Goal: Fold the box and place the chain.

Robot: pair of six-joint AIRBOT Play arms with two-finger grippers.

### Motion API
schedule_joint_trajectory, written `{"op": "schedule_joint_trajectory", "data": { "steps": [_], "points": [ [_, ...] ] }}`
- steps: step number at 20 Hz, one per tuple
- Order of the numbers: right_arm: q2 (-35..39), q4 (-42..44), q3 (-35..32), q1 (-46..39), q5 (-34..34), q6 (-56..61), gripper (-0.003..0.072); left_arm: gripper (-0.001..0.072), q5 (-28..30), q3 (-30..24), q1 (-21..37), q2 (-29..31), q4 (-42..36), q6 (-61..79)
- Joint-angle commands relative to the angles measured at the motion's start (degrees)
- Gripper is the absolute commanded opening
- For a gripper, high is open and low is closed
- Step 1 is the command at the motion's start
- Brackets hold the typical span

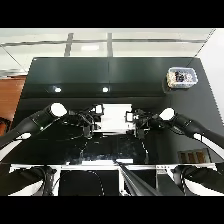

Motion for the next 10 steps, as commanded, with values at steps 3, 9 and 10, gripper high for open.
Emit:
{"op": "schedule_joint_trajectory", "data": {
  "steps": [3,9,10],
  "points": [
    [-0.02,0.00,0.00,0.02,0.02,0.00,0.0307,0.0330,1.38,0.04,-1.22,-1.90,-5.84,-0.04],
    [-0.02,0.02,0.00,0.02,0.02,-0.02,0.0307,0.0126,2.05,0.04,-2.10,-3.19,-6.58,-0.28],
    [-0.02,0.02,0.00,0.02,0.02,0.00,0.0307,0.0442,2.16,0.04,-2.10,-2.71,-6.64,-0.37]
  ]
}}
